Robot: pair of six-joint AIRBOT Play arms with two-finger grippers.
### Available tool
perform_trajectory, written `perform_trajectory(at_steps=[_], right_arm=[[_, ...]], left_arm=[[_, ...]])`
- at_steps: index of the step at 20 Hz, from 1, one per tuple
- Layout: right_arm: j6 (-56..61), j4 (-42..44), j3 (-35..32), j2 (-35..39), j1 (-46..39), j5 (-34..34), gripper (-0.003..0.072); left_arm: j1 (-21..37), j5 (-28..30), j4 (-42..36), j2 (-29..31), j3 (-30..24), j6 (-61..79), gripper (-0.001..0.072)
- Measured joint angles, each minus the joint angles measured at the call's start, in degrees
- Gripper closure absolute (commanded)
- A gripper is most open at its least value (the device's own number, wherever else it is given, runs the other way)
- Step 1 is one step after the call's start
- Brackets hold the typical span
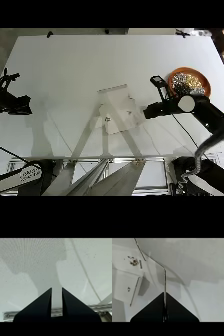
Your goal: Fold the box and place the chain.
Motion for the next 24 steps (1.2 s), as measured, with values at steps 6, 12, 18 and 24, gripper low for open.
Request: perform_trajectory(at_steps=[6,12,18,24], right_arm=[[2.3,-0.2,-1.0,-0.1,2.6,-4.5,0.0676],[2.6,-0.2,-1.1,-0.4,2.9,-5.3,0.0676],[2.7,0.0,-1.1,-0.4,2.9,-5.0,0.0676],[2.7,0.2,-1.1,-0.4,2.9,-4.5,0.0676]], left_arm=[[-0.1,3.2,-8.6,0.0,0.0,0.4,0.0575],[-7.7,6.1,-21.9,0.0,-0.3,7.4,0.0195],[-25.6,18.6,-30.9,-0.5,-0.4,25.6,0.0193],[-33.7,24.3,-39.3,-7.1,-0.4,40.3,0.0182]])
